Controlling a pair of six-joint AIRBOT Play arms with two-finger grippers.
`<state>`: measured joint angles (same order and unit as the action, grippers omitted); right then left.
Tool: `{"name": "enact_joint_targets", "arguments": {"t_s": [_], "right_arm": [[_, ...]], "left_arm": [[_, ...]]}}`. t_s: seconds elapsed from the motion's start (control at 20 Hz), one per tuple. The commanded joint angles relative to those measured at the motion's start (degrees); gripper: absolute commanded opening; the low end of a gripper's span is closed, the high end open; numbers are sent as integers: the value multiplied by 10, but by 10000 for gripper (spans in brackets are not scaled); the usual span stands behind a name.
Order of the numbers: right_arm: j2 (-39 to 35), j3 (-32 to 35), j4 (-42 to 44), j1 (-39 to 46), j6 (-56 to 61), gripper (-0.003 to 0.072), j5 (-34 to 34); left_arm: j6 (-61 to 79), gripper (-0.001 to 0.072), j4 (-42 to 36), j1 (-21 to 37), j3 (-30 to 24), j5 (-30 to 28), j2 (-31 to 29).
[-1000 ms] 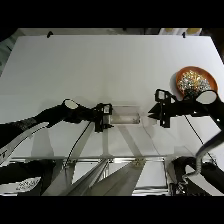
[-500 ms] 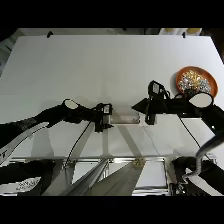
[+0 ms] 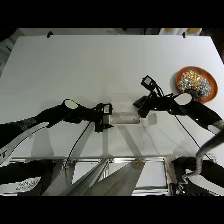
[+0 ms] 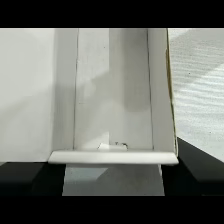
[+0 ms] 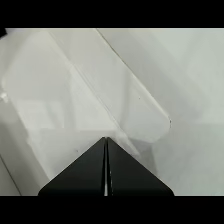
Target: Fold the box and place the chain.
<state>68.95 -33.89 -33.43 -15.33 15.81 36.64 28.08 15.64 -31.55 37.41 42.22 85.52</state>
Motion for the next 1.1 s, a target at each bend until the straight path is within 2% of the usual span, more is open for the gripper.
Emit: {"name": "enact_joint_targets", "arguments": {"t_s": [0.0,0.2,0.4,0.5,0.65,0.7,0.75,0.8,0.85,0.9,1.05], "right_arm": [[17,0,-36,-1,39,16,2],[1,-1,-37,-1,39,17,20],[-75,-1,-69,12,39,16,44],[-109,-1,-127,26,6,17,109],[-123,-1,-251,41,-156,17,240],[-122,0,-276,42,-189,20,260],[-121,0,-278,42,-194,103,261],[-118,0,-268,41,-194,254,252],[-115,0,-252,41,-201,311,238],[-112,1,-239,42,-216,297,230],[-97,8,-202,42,-275,185,220]], "left_arm": [[0,389,0,0,0,0,0],[0,389,0,0,0,0,0],[0,389,0,0,0,0,0],[0,389,0,0,0,0,0],[0,389,0,0,0,0,0],[0,389,0,0,0,0,0],[0,389,0,0,0,0,0],[0,389,0,0,0,0,0],[0,389,0,0,0,0,0],[0,389,0,0,0,0,0],[0,389,0,0,0,0,0]]}}
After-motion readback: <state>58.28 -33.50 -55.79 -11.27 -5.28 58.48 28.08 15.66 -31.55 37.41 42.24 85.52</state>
